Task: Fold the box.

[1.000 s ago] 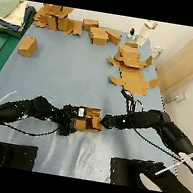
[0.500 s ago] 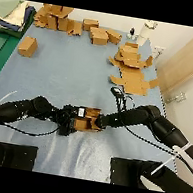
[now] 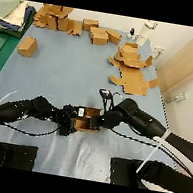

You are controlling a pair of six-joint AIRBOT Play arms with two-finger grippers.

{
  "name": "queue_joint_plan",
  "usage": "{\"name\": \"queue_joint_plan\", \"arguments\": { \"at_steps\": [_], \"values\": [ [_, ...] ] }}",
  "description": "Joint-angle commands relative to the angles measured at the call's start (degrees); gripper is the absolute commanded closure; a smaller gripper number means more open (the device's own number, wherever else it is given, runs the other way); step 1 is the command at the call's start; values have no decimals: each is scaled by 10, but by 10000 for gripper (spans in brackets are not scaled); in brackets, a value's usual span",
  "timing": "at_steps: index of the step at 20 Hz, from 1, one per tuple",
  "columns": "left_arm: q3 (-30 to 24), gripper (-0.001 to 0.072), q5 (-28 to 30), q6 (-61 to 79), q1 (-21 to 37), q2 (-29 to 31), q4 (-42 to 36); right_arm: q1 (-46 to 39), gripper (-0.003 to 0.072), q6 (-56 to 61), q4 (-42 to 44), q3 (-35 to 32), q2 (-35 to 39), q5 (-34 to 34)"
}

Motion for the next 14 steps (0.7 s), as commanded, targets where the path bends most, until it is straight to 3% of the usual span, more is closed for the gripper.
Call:
{"name": "queue_joint_plan", "arguments": {
  "at_steps": [1,8,11,14],
  "values": [
    [0,232,0,0,0,0,0,34,248,93,-43,42,-43,-25],
    [0,232,0,0,0,0,0,73,280,199,-50,119,-150,-117],
    [0,232,0,0,0,0,0,73,416,212,-50,122,-162,-122],
    [0,233,0,0,0,0,0,73,674,212,-50,122,-161,-122]
  ]
}}
